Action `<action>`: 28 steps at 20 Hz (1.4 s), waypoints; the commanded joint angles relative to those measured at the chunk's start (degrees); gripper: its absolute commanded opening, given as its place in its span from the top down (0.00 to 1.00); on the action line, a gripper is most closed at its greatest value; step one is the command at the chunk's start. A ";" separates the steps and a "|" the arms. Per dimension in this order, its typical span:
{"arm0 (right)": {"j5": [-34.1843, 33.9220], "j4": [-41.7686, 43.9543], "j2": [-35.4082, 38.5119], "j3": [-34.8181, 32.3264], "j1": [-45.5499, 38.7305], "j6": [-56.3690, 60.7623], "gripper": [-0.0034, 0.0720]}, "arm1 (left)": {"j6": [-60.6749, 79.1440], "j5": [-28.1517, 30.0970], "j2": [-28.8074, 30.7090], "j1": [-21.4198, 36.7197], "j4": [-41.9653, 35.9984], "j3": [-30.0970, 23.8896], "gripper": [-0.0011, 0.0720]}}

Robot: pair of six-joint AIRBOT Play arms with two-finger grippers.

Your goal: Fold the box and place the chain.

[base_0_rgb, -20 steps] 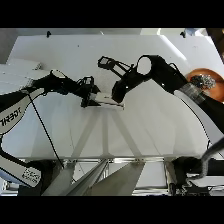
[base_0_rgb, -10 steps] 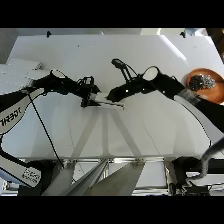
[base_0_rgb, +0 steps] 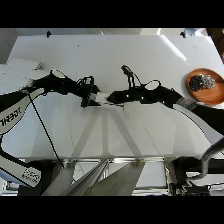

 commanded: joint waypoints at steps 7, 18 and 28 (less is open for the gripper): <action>-3.78 -0.94 -0.66 -2.84 0.68 -1.11 0.94 | 0.07 0.02 0.02 0.02 0.00 0.04 0.31; -4.90 1.09 3.13 -2.84 1.31 -4.76 0.94 | 0.07 0.02 0.02 0.02 0.00 0.04 0.31; -5.92 -23.96 26.32 -2.84 -3.34 7.96 0.94 | 0.07 0.02 0.02 0.02 0.00 0.04 0.31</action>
